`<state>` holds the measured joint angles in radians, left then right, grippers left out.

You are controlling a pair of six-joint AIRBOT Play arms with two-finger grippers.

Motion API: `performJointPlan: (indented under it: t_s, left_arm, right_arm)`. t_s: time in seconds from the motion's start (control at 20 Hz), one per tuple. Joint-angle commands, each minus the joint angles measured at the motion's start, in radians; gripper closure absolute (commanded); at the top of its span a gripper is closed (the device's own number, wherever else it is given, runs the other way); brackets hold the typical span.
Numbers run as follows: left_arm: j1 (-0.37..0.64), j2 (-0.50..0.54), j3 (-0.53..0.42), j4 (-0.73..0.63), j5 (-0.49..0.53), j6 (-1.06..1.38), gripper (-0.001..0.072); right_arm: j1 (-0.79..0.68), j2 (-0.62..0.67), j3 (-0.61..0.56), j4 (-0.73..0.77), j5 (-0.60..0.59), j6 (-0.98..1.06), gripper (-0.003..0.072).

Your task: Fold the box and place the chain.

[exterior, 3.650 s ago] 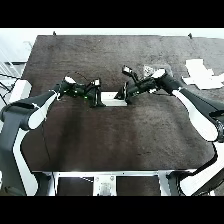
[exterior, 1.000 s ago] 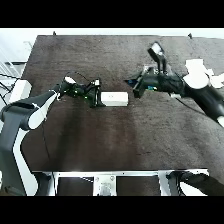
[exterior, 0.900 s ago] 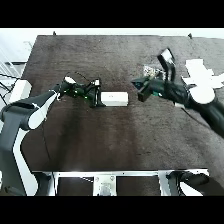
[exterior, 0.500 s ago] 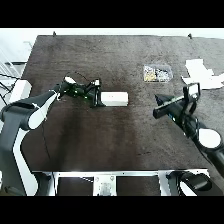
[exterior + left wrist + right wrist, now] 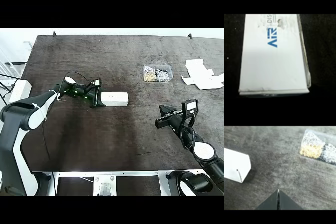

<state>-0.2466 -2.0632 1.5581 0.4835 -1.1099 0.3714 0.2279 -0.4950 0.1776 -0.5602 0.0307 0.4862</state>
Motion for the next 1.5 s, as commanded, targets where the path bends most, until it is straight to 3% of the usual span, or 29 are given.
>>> performJointPlan:
  t_s: [0.0,0.5,0.55,0.6,0.65,0.8,0.95,1.35,1.45]
  left_arm:
    - [0.001,0.000,0.000,-0.003,-0.001,0.000,0.0088]
    - [0.001,0.000,0.000,-0.060,-0.002,-0.007,0.0092]
    - [0.001,0.002,0.000,-0.076,-0.005,-0.010,0.0341]
    - [0.001,0.009,0.000,-0.076,-0.014,-0.012,0.0656]
    - [0.001,0.014,0.005,-0.079,-0.019,-0.013,0.0680]
    - [0.009,0.040,0.027,-0.077,-0.026,-0.071,0.0691]
    - [0.039,0.108,0.027,-0.089,0.056,-0.161,0.0694]
    - [0.262,0.232,0.024,-0.101,0.562,-0.509,0.0694]
    - [0.332,0.231,0.024,-0.098,0.637,-0.594,0.0693]
  right_arm:
    - [0.000,0.003,-0.007,-0.001,-0.008,0.001,0.0671]
    - [0.000,0.003,-0.007,-0.001,-0.008,0.001,0.0671]
    - [0.000,0.003,-0.007,-0.001,-0.008,0.001,0.0671]
    - [0.000,0.003,-0.007,-0.001,-0.008,0.001,0.0671]
    - [0.000,0.003,-0.007,-0.001,-0.008,0.001,0.0671]
    - [0.000,0.003,-0.007,-0.001,-0.008,0.001,0.0671]
    - [0.000,0.003,-0.007,-0.001,-0.008,0.001,0.0671]
    - [0.000,0.003,-0.007,-0.001,-0.008,0.001,0.0671]
    - [0.000,0.003,-0.007,-0.001,-0.008,0.001,0.0671]
